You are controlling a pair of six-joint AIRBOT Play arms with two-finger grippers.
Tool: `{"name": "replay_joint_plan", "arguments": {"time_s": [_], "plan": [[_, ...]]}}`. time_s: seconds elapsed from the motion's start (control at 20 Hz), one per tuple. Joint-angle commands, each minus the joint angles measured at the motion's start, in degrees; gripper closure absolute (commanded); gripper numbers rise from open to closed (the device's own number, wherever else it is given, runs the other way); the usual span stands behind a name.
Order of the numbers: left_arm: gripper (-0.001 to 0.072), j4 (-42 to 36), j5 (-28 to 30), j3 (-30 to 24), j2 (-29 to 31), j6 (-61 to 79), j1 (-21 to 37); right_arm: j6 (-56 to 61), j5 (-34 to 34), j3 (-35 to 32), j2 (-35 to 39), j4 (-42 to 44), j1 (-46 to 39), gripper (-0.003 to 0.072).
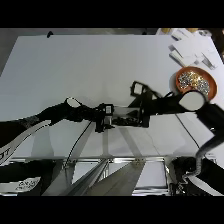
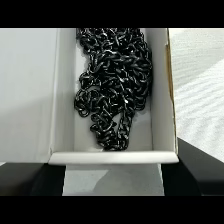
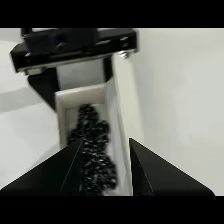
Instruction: Fold the box and place the chain.
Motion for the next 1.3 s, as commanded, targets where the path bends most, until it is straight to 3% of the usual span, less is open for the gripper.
{"name": "replay_joint_plan", "arguments": {"time_s": [0.0,0.1,0.15,0.2,0.35,0.6,0.65,0.75,0.8,1.05,1.25], "plan": [[0.0599,0.0,0.0,0.0,0.0,0.0,0.0,1.2,6.4,5.3,2.3,-1.5,-7.4,0.0416],[0.0599,0.0,0.0,0.0,0.0,0.0,0.0,1.2,7.6,5.6,2.3,-2.9,-13.7,0.047],[0.0599,0.0,0.0,0.0,0.0,0.0,0.0,1.2,8.4,5.6,1.9,-5.6,-16.4,0.0615],[0.0599,0.0,0.0,0.0,0.0,0.0,0.0,1.1,9.5,5.3,1.4,-8.1,-18.3,0.0666],[0.0599,0.0,0.0,0.0,0.0,0.0,0.0,0.2,8.6,1.9,-0.5,-15.0,-20.0,0.0666],[0.0599,0.0,0.0,0.0,0.0,0.0,0.0,-12.2,6.1,-6.4,-6.2,-16.0,-17.1,0.0665],[0.0599,0.0,0.0,0.0,0.0,0.0,0.0,-15.3,6.0,-7.1,-7.3,-16.3,-15.4,0.0639],[0.0599,0.0,0.0,0.0,0.0,0.0,0.0,-19.1,4.5,-7.6,-9.7,-16.2,-11.5,0.0409],[0.0599,0.0,0.0,0.0,0.0,0.0,0.0,-20.1,3.5,-7.6,-10.9,-16.2,-9.8,0.0374],[0.0599,0.0,0.0,0.0,0.0,0.0,0.0,-20.2,1.4,-7.6,-16.4,-15.5,-7.6,0.0387],[0.0599,0.0,0.0,0.0,0.0,0.0,0.0,-28.9,0.3,-7.6,-19.1,-7.8,-7.6,0.0388]]}}
